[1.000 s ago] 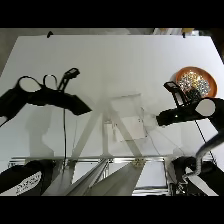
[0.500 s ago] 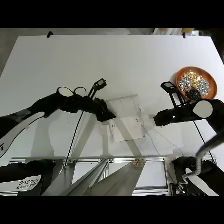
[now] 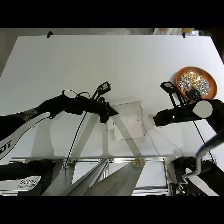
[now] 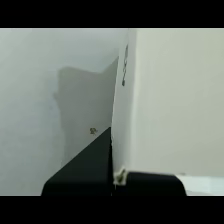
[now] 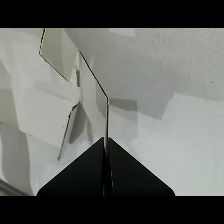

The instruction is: Fold the box and place the chain.

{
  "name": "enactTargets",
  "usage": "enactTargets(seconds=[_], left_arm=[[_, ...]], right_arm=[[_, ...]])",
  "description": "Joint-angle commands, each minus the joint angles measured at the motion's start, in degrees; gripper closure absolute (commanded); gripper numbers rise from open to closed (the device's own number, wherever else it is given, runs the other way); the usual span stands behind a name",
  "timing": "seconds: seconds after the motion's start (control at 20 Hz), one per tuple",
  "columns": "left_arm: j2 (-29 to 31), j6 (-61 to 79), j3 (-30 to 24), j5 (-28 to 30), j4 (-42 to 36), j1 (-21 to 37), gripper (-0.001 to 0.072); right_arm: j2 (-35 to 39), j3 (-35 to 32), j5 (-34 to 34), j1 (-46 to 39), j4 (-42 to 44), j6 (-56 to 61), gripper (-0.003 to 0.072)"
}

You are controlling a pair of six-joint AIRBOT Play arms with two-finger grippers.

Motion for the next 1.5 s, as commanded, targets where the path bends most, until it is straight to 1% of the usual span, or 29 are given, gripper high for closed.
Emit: enactTargets(seconds=[0.0,0.05,0.1,0.25,0.3,0.4,0.55,0.85,1.05,1.3,1.45], left_arm=[[1.81,10.99,0.09,-0.72,0.0,0.24,0.0707],[2.67,11.43,0.28,-0.68,0.66,0.26,0.0707],[3.23,11.37,0.57,-0.85,2.62,0.26,0.0708],[3.21,11.32,0.72,-3.3,11.06,0.07,0.0709],[3.19,10.93,0.72,-3.3,13.79,0.09,0.0709],[3.19,10.91,0.72,-2.84,16.46,0.13,0.0709],[3.04,10.93,0.68,-0.59,16.15,0.09,0.0708],[-0.9,10.91,0.59,-0.37,14.14,0.09,0.0709],[-1.09,10.91,0.57,0.39,14.14,0.09,0.0708],[-1.03,10.93,0.57,0.37,14.14,0.11,0.0699],[-1.03,10.93,0.57,0.24,14.16,0.09,0.0699]], right_arm=[[0.04,0.04,1.53,0.04,-0.04,-0.02,0.0669],[0.04,0.04,1.62,0.04,0.37,-0.02,0.0666],[0.04,0.07,1.66,0.04,1.2,-0.04,0.0634],[0.04,1.97,1.92,0.04,5.18,-0.42,0.0273],[0.04,3.48,1.92,0.04,5.97,-0.94,0.0218],[0.04,6.84,1.77,0.04,5.44,-2.34,0.0218],[0.04,9.6,-0.09,0.04,3.08,-3.48,0.0218],[0.04,9.62,-0.31,0.04,2.03,-3.48,0.0218],[0.04,9.62,-0.11,0.04,1.29,-3.54,0.0218],[0.04,9.62,2.1,0.04,-1.14,-3.76,0.0218],[0.04,9.62,2.54,0.04,-1.22,-7.32,0.0227]])
